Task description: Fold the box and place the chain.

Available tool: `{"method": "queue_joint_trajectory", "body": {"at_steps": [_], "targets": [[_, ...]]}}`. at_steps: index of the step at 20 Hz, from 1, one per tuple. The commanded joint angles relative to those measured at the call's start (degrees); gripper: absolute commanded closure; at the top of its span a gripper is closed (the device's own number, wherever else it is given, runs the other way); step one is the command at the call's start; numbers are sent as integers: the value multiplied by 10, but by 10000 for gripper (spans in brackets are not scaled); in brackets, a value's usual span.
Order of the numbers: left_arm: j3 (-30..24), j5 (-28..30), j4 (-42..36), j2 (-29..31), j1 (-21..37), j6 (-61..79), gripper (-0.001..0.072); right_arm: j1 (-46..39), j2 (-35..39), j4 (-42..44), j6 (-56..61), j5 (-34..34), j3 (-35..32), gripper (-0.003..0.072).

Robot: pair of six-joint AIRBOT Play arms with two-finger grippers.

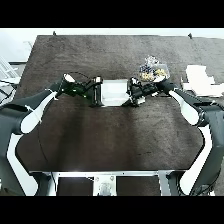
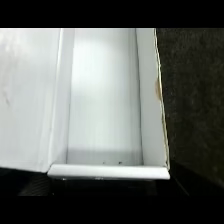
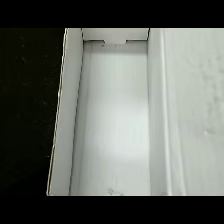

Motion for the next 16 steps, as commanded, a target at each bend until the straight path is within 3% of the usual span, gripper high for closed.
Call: {"method": "queue_joint_trajectory", "body": {"at_steps": [1, 7, 16], "targets": [[0, 2, -38, -3, 0, 31, -11, 0, 0, 0, 0, 0, 0, 177], [0, -7, -66, -21, 0, 52, -11, 0, 0, 0, 0, 0, 0, 177], [0, 35, -74, -29, 0, 96, -11, 0, 0, 0, 0, 0, 0, 177]]}}
